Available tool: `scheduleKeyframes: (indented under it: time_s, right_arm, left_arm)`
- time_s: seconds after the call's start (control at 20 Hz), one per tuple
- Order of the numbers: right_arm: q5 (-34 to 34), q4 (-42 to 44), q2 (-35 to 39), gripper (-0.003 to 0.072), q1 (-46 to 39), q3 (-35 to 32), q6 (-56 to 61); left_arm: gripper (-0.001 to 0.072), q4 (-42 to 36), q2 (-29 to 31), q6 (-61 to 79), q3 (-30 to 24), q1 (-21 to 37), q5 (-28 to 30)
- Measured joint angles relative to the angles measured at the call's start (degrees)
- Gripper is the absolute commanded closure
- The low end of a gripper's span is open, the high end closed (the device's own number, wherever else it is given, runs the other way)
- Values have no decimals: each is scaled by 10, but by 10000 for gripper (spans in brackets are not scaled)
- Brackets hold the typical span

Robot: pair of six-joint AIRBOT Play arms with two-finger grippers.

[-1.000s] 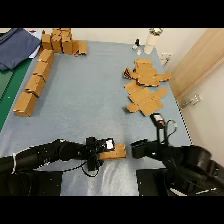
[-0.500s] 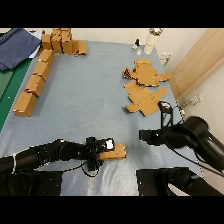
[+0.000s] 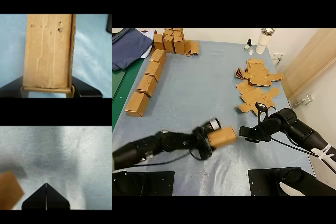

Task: Fold the box.

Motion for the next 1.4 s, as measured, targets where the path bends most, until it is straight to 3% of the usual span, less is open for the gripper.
scheduleKeyframes:
  time_s: [0.15,0.45,0.65,0.8,1.05,1.2,1.4]
  right_arm:
    - [5,-10,-4,682,-1,0,-4]
    - [10,-40,-6,683,-2,0,-16]
    - [18,-60,-7,683,-3,0,-21]
    - [24,-67,-7,682,-4,0,-26]
    - [32,-71,-7,682,-4,0,-35]
    - [33,-71,-7,683,-4,0,-41]
    - [34,-64,-7,683,-4,0,-50]
  left_arm:
    - [229,83,74,-142,10,106,-83]
    - [228,320,225,-383,32,349,-366]
    - [228,372,290,-443,36,459,-525]
    - [228,391,326,-468,37,507,-615]
    - [228,436,348,-483,37,545,-669]
    - [227,459,327,-486,37,551,-642]
    - [228,472,252,-487,36,555,-585]
